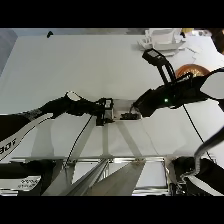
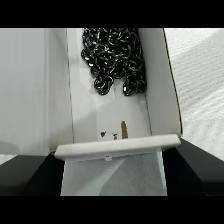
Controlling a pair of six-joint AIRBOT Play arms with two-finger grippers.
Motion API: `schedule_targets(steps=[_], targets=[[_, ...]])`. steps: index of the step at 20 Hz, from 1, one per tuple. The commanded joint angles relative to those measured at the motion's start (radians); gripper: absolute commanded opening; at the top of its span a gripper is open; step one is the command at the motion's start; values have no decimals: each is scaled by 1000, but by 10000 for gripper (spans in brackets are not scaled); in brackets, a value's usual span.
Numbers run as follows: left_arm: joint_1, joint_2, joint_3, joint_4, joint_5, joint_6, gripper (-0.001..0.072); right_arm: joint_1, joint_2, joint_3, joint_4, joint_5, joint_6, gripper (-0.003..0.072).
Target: Fold the box and place the chain.
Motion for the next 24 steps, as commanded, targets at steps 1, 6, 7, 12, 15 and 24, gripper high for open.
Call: schedule_targets(steps=[1, 6, 7, 12, 15, 24], targets=[[0, 0, 1, 0, 0, 0, 12, 45, -13, -15, 3, -72, 2, 23], [0, 0, 1, 0, 0, 0, 12, 45, -78, -134, -18, -163, 2, 24], [0, 0, 1, 0, 0, 0, 12, 45, -96, -153, -26, -171, 2, 24], [0, 0, 1, 0, 0, 0, 12, 43, -140, -173, -30, -182, -3, 167], [0, 0, 1, 0, 0, 0, 12, 10, -106, -161, -34, -161, -10, 199], [0, 0, 1, 0, 0, 0, 12, -352, 38, -126, -238, -145, 85, 179]])
